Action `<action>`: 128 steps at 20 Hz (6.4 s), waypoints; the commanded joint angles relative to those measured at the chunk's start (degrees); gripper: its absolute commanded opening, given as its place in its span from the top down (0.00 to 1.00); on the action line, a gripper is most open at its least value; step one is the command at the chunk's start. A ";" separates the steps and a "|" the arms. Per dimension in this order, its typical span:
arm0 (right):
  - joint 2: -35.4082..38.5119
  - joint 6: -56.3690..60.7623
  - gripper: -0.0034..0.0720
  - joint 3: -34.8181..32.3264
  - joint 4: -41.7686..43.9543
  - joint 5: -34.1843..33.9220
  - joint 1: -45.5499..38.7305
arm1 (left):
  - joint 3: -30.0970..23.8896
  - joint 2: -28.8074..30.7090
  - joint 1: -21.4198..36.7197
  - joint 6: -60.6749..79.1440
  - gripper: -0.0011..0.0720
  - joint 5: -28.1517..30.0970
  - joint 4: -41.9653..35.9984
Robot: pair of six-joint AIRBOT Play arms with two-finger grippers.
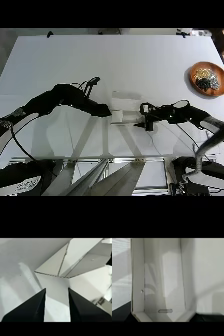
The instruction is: Fold the box and place the chain.
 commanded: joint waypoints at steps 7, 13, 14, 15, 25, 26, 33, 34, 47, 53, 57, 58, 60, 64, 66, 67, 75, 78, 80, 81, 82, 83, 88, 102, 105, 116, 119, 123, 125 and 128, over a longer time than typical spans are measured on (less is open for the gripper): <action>0.00 -0.26 0.40 -0.02 -0.07 0.24 -0.04 | 0.68 -0.07 0.09 -0.42 0.50 1.53 3.30; 0.00 -0.28 0.40 -0.02 -0.07 0.26 -0.04 | 2.10 -0.07 0.00 -5.01 0.33 2.14 6.80; 0.00 -0.28 0.40 -0.02 -0.07 0.26 -0.04 | 2.73 -0.07 -0.13 -6.47 0.33 2.08 8.04; 0.00 -0.28 0.40 -0.02 -0.07 0.26 -0.04 | 3.41 -0.07 -0.37 -7.89 0.33 1.97 9.33; 0.00 -0.28 0.40 -0.02 -0.07 0.26 -0.04 | 8.66 -2.67 -5.77 -21.77 0.33 3.76 18.34; 0.00 -0.28 0.40 -0.02 -0.07 0.26 -0.04 | 8.96 -2.69 -6.10 -23.32 0.33 3.72 19.23; 0.00 -0.28 0.40 -0.02 -0.07 0.26 -0.04 | 15.76 -4.79 -9.55 -36.22 0.33 8.61 30.93; 0.00 -0.28 0.40 -0.02 -0.07 0.26 -0.04 | 16.35 -5.62 -10.16 -37.53 0.33 9.14 30.93; 0.00 -0.28 0.40 -0.02 -0.07 0.26 -0.04 | 19.17 -7.65 -15.34 -54.53 0.33 9.68 39.93; 0.00 -0.28 0.40 -0.02 -0.07 0.26 -0.04 | 19.17 -9.62 -16.85 -58.75 0.36 8.74 39.98; 0.00 -0.28 0.40 -0.02 -0.07 0.26 -0.04 | 19.17 -10.84 -18.29 -60.87 0.37 6.69 40.15; 0.00 -0.28 0.40 -0.02 -0.07 0.26 -0.04 | 19.17 -10.84 -18.32 -61.51 0.40 5.81 40.19; 0.00 -0.28 0.40 -0.02 -0.07 0.26 -0.04 | 19.17 -10.84 -18.32 -62.55 0.45 4.96 40.92; 0.00 -0.28 0.40 -0.02 -0.07 0.26 -0.04 | 19.15 -10.86 -18.32 -63.52 0.45 4.70 43.01; 0.00 -0.28 0.40 -0.02 -0.07 0.26 -0.04 | 19.15 -10.88 -18.43 -65.05 0.45 4.87 44.70; 0.00 -0.28 0.40 -0.02 -0.07 0.26 -0.04 | 19.15 -10.97 -18.49 -65.57 0.45 4.96 45.16; 0.00 -0.28 0.40 -0.02 -0.07 0.26 -0.04 | 18.91 -13.29 -20.33 -66.77 0.67 6.49 45.31; 0.00 -0.28 0.40 -0.02 -0.07 0.26 -0.04 | 18.80 -13.29 -20.70 -65.05 0.80 7.72 47.08; 0.00 -0.26 0.40 -0.02 -0.07 0.26 -0.04 | 18.80 -13.29 -20.85 -64.28 0.80 9.16 48.50; 0.00 -0.28 0.40 -0.02 -0.07 0.26 -0.04 | 18.80 -13.29 -20.96 -64.24 0.80 9.29 48.78; 0.00 -0.28 0.40 -0.02 -0.07 0.26 -0.04 | 18.80 -13.33 -21.09 -64.26 0.79 9.25 48.74; 0.00 -0.28 0.40 -0.02 -0.07 0.26 -0.04 | 18.80 -13.40 -21.24 -64.24 0.76 9.03 48.81; 0.00 -0.28 0.40 -0.02 -0.07 0.26 -0.04 | 18.80 -14.01 -21.77 -64.00 0.61 8.17 49.16; 0.00 -0.28 0.40 -0.02 -0.07 0.26 -0.04 | 18.80 -14.40 -21.77 -63.25 0.88 7.28 49.11; 0.00 -0.26 0.40 -0.02 -0.07 0.26 -0.04 | 18.80 -14.40 -21.77 -63.23 0.58 7.23 48.78; 0.00 -0.28 0.40 -0.02 -0.07 0.26 -0.04 | 18.80 -14.40 -21.77 -65.64 0.98 7.34 48.78; 0.00 -0.28 0.40 -0.02 -0.07 0.26 -0.04 | 18.80 -14.29 -21.77 -65.59 0.96 7.28 48.57; 0.00 -0.28 0.40 -0.02 -0.07 0.26 -0.04 | 18.80 -12.59 -21.24 -65.55 0.58 6.01 46.10; 0.00 -0.28 0.40 -0.02 -0.07 0.26 -0.04 | 18.80 -11.10 -20.96 -65.07 0.41 5.35 46.21; 0.00 -0.28 0.40 -0.02 -0.07 0.26 -0.04 | 18.80 -9.16 -20.50 -64.26 0.41 6.29 46.21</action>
